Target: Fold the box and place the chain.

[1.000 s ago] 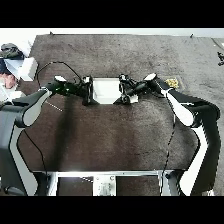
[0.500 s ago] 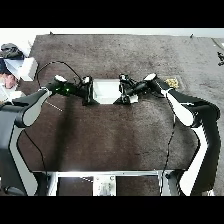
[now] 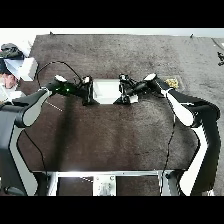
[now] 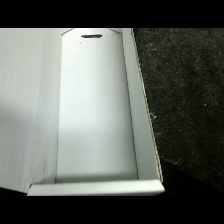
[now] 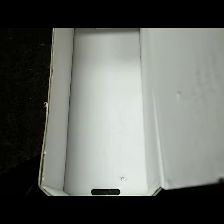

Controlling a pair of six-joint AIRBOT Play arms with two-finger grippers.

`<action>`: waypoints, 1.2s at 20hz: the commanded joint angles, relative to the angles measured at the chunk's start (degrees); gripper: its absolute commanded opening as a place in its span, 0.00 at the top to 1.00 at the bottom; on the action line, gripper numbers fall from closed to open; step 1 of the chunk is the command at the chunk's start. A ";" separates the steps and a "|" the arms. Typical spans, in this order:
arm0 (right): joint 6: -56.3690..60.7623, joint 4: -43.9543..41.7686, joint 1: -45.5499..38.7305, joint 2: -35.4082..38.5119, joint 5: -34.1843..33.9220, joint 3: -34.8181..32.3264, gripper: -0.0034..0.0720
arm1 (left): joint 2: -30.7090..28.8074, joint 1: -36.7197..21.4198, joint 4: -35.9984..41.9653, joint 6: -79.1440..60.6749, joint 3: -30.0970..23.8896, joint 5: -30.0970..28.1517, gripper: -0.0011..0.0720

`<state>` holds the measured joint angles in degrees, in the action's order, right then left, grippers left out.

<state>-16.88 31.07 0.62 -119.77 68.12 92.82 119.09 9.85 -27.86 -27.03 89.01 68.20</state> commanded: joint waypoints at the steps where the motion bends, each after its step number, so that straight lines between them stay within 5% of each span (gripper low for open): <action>1: -0.02 0.00 0.00 0.00 0.02 -0.02 0.51 | 0.02 -0.07 0.00 -0.02 0.04 -0.24 0.45; 17: 0.00 0.02 0.00 0.04 0.02 0.02 0.50 | 0.02 -0.07 0.00 -0.02 0.04 -0.26 0.45; 18: -0.07 -0.04 -0.07 0.22 0.00 0.02 0.15 | 0.02 -0.07 0.00 -0.02 0.04 -0.24 0.45; 24: 0.02 2.21 -1.29 1.33 0.94 0.02 0.16 | 0.02 -0.07 0.00 -0.02 0.04 -0.26 0.45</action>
<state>-16.95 32.27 -0.03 -118.85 68.73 92.77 119.09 9.85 -27.86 -27.07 89.01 67.92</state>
